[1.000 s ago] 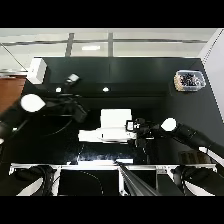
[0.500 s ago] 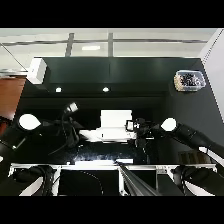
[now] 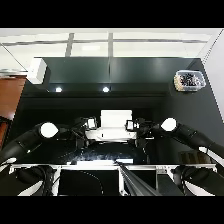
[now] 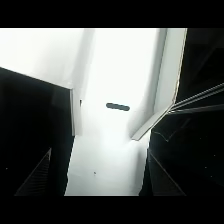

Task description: Fold the box and place the chain.

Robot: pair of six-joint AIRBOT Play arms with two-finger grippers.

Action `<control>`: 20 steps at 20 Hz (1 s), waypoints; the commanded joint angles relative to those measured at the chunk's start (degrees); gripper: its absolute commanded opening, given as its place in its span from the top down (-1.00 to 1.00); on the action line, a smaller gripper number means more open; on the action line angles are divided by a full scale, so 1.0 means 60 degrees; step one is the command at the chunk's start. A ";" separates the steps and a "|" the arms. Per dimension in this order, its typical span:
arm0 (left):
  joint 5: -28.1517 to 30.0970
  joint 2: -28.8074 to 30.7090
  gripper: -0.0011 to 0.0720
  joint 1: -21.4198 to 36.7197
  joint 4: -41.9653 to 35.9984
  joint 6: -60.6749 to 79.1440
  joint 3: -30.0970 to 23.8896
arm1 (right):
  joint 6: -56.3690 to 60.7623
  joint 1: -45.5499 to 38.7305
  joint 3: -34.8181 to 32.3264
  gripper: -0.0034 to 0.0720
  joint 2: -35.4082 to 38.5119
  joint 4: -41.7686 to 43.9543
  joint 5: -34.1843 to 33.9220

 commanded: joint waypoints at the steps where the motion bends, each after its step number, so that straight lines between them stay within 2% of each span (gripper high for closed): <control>1: 0.0259 -0.0437 -0.92 -0.0219 -0.0186 0.0270 0.0051 | 0.0007 0.0000 0.0000 0.22 -0.0004 0.0098 0.0022; 4: 0.0084 -0.0594 -0.91 -0.0233 -0.1009 0.0798 0.0219 | 0.0007 0.0000 0.0000 0.22 -0.0004 0.0102 0.0018; 7: 0.0015 -0.0761 -0.88 -0.0233 -0.1056 0.0852 0.0364 | 0.0007 0.0000 0.0000 0.22 -0.0004 0.0102 0.0018; 9: -0.0084 -0.0772 -0.30 -0.0233 -0.1158 0.0852 0.0393 | 0.0007 0.0000 0.0000 0.22 -0.0007 0.0102 0.0022; 11: -0.0419 -0.0772 0.09 -0.0233 -0.1180 0.0849 0.0397 | 0.0007 0.0000 0.0000 0.22 -0.0004 0.0102 0.0018; 12: -0.0484 -0.0772 0.21 -0.0233 -0.1184 0.0845 0.0397 | 0.0007 0.0000 0.0000 0.22 -0.0004 0.0102 0.0018; 20: -0.0200 -0.0896 0.22 -0.0273 -0.3071 0.1555 0.0397 | 0.0007 0.0000 0.0000 0.22 -0.0004 0.0102 0.0018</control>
